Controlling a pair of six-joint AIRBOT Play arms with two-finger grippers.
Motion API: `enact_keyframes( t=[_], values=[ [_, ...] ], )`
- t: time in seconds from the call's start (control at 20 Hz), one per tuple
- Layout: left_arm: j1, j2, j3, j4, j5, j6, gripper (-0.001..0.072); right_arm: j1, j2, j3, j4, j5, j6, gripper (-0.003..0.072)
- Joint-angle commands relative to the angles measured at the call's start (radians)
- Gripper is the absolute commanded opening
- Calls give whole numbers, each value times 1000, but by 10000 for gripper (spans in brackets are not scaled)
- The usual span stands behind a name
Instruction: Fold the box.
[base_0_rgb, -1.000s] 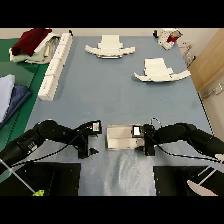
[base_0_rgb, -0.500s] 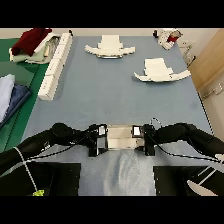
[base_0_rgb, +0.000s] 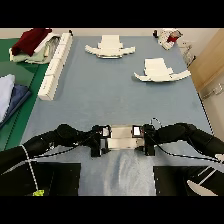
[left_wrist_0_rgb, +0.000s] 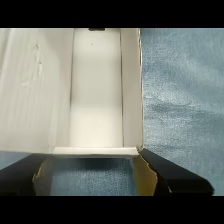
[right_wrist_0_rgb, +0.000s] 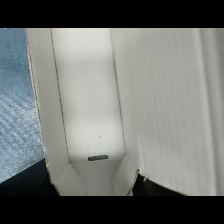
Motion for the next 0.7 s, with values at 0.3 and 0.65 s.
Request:
enact_keyframes(
  t=[0.3, 0.65],
  values=[
    [-42, -16, 9, 16, 26, 20, 700, 0, 0, 0, 0, 0, 0, 509],
    [-41, -60, 45, 18, 25, 0, 699, 0, 0, 0, 0, 0, 0, 509]
  ],
)
